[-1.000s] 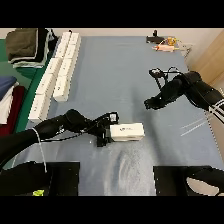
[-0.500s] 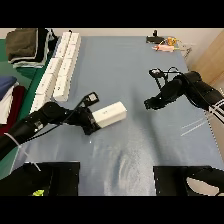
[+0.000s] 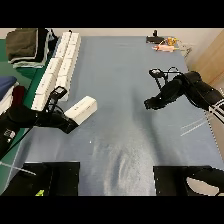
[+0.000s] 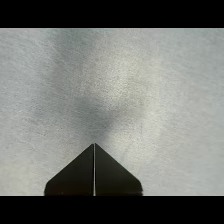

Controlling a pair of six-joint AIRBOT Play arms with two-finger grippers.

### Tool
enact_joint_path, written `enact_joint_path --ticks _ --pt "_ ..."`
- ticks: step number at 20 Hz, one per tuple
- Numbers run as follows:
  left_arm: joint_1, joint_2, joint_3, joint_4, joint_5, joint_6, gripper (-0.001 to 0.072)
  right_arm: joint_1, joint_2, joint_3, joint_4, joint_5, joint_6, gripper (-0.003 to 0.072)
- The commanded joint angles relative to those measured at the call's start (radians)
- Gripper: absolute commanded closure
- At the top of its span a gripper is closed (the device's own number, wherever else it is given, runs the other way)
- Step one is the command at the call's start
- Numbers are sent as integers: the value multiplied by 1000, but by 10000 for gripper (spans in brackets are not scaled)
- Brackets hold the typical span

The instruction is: Fold the box.

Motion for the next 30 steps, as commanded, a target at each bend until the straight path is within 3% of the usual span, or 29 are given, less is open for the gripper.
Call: enact_joint_path --ticks 1,5,11,16,23,30 --pt "71 87 -58 130 -32 -215 186 0 0 0 0 0 0 682" --pt "191 148 -93 152 -23 -240 186 0 0 0 0 0 0 683" --pt "348 126 -119 158 134 -209 186 0 0 1 0 0 0 683" --pt "352 -16 -119 140 263 -176 186 0 0 0 0 0 0 683" --pt "350 -190 -119 -53 383 -11 186 0 0 1 0 0 0 682" --pt "350 -224 -119 -52 412 -7 186 0 0 0 0 0 0 682"
